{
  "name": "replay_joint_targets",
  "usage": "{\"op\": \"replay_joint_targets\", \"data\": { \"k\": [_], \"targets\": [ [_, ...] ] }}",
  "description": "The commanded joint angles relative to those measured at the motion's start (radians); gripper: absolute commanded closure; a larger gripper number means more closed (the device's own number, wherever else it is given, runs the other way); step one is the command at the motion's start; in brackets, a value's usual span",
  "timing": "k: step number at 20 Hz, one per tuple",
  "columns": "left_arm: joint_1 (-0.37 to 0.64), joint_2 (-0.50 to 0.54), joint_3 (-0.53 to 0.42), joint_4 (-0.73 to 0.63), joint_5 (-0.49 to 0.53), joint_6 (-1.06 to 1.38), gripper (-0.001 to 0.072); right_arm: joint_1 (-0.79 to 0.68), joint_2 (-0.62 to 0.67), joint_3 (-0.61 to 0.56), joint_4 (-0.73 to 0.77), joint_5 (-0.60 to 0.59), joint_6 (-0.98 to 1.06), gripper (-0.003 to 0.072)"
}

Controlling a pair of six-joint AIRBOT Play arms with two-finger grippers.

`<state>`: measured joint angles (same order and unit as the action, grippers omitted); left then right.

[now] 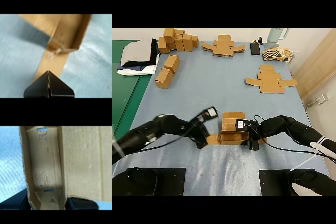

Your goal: Fold the box.

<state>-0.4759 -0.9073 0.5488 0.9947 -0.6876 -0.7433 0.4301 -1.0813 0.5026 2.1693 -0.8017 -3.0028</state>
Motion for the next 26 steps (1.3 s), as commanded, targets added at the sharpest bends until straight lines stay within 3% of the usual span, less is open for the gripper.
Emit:
{"op": "replay_joint_targets", "data": {
  "k": [1,3,5,9,14,18,26],
  "targets": [
    [0.111,0.187,0.000,0.320,-0.171,-0.674,0.0698,0.000,0.000,0.000,-0.001,0.000,-0.002,0.0244],
    [0.211,0.206,-0.001,0.395,-0.306,-0.946,0.0698,0.000,0.000,0.000,-0.001,0.000,-0.002,0.0244],
    [0.293,0.171,-0.015,0.322,-0.368,-0.991,0.0698,0.000,0.000,0.000,-0.001,0.000,-0.002,0.0244],
    [0.302,0.031,-0.026,0.082,-0.309,-0.918,0.0699,0.000,0.000,0.000,-0.001,0.000,-0.002,0.0244],
    [0.216,-0.106,-0.026,0.039,-0.241,-0.917,0.0699,0.000,0.000,0.000,-0.001,0.000,-0.002,0.0244],
    [0.173,-0.129,-0.026,-0.050,-0.153,-0.908,0.0699,0.000,0.000,0.000,-0.001,0.000,-0.002,0.0245],
    [0.170,-0.129,-0.027,-0.202,-0.158,-0.781,0.0699,0.000,0.000,0.000,-0.001,0.000,-0.002,0.0244]
  ]
}}
